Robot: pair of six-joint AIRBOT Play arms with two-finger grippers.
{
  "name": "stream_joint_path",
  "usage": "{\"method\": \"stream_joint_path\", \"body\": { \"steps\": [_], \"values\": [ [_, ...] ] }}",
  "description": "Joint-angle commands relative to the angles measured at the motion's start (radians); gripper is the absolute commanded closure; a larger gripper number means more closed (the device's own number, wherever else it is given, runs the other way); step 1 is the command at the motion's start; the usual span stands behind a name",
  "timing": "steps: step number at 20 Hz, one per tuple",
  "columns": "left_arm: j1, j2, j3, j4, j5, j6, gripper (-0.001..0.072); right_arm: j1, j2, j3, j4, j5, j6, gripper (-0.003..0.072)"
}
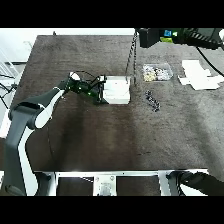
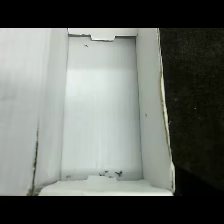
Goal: Fold the box and place the chain.
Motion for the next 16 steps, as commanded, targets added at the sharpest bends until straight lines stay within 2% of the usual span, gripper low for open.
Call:
{"method": "stream_joint_path", "body": {
  "steps": [1,10,16],
  "values": [
    [0.000,0.001,0.000,0.000,0.001,0.000,0.0084,0.010,-0.026,0.000,0.000,-0.019,-0.004,0.0684],
    [0.000,0.001,0.000,0.000,0.001,0.000,0.0084,0.010,-0.114,-0.019,0.006,0.008,-0.004,0.0684],
    [0.000,0.001,0.000,0.000,0.000,0.000,0.0084,0.017,-0.210,-0.164,0.036,-0.020,-0.005,0.0686]
  ]
}}
